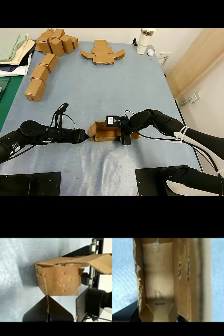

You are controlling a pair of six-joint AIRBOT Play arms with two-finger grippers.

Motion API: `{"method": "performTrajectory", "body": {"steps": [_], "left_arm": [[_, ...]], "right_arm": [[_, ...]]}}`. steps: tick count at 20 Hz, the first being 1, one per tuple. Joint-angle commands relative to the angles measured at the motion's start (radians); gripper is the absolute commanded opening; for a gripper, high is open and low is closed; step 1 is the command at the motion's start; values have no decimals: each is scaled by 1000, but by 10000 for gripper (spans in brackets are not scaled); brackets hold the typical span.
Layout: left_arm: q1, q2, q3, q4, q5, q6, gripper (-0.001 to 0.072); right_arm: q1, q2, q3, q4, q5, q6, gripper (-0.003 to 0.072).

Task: Fold the box.

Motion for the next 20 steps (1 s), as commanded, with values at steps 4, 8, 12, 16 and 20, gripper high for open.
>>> {"method": "performTrajectory", "body": {"steps": [4,8,12,16,20], "left_arm": [[0,-32,2,-92,-10,113,16],[1,-32,2,-92,0,113,391],[1,-32,2,-93,22,112,285],[1,-32,2,-122,35,113,313],[1,-32,2,-145,108,102,311]], "right_arm": [[0,0,0,0,0,0,519],[0,0,0,0,0,0,519],[0,0,0,0,0,0,519],[0,0,0,0,0,0,519],[0,0,0,0,0,0,519]]}}
